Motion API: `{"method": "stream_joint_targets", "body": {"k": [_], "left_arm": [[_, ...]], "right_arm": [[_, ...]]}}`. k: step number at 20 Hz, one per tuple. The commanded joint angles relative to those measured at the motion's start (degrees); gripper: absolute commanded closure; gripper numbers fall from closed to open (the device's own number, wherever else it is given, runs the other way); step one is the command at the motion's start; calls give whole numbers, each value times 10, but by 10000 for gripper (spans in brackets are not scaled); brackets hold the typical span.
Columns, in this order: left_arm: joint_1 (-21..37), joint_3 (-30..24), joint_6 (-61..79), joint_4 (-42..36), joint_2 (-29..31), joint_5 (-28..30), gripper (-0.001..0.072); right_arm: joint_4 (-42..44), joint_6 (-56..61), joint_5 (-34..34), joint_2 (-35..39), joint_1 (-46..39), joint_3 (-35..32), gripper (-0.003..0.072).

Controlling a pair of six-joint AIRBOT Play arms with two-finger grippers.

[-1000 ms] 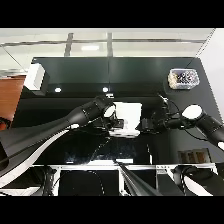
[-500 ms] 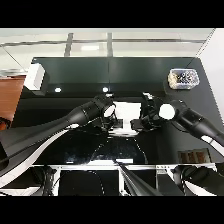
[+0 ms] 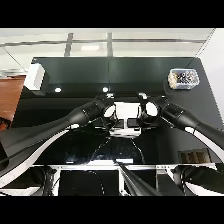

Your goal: Fold the box and place the chain.

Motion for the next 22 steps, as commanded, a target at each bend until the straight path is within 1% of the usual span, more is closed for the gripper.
{"method": "stream_joint_targets", "body": {"k": [1, 2, 3, 4, 9, 10, 11, 22], "left_arm": [[0, 0, -1, 4, 0, -3, 682], [0, 0, -1, 4, 0, -3, 682], [0, 0, -1, 4, 0, -3, 682], [0, 0, -1, 4, 0, -3, 682], [0, 0, -1, 4, 0, -3, 682], [0, 0, -1, 4, 0, -3, 682], [0, 0, -1, 4, 0, -3, 682], [0, 0, -1, 4, 0, -3, 682]], "right_arm": [[-9, 31, 1, -9, 2, 3, 453], [-9, 33, 1, -9, 2, 3, 518], [-9, 33, 1, -9, 2, 3, 637], [-9, 34, -1, -9, 2, 3, 677], [-9, 38, 6, -9, 2, 3, 673], [-9, 38, 6, -9, 2, 3, 597], [-7, 38, 6, -9, 2, 3, 486], [-24, 39, 12, -12, 2, 3, 492]]}}
